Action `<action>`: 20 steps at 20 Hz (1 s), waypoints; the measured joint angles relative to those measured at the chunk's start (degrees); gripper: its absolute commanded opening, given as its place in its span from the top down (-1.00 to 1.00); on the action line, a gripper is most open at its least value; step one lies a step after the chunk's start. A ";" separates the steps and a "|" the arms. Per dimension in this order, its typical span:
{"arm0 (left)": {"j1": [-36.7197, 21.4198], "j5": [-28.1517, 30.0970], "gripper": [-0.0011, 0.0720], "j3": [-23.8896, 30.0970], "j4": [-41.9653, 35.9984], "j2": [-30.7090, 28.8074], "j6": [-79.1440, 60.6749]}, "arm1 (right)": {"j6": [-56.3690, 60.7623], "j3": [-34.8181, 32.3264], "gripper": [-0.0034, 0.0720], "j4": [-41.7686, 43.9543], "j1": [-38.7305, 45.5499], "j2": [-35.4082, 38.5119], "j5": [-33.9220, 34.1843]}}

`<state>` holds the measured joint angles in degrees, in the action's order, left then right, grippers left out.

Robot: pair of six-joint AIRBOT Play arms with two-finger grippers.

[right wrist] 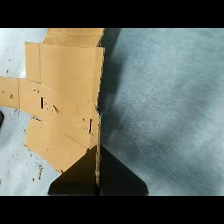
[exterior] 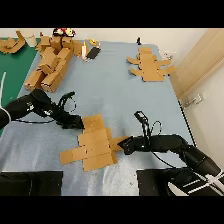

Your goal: Fold the box.

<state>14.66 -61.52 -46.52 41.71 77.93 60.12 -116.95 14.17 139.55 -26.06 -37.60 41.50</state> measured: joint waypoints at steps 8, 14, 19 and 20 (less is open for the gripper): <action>-0.42 -2.36 -0.33 2.51 -10.58 2.78 -10.45 | -0.04 -0.11 0.90 -0.26 -1.42 0.11 -3.17; -0.72 -4.20 0.04 3.19 -18.64 3.13 -18.12 | 0.57 -0.11 0.90 -0.48 -1.55 0.11 -3.26; -2.43 -4.48 0.04 3.23 -21.18 3.13 -20.55 | 1.01 -0.11 0.90 -0.79 -1.55 -0.26 -2.47; -2.73 -4.50 0.04 3.23 -21.38 3.13 -20.74 | 1.01 -0.11 0.90 -0.94 -1.55 -0.46 -2.45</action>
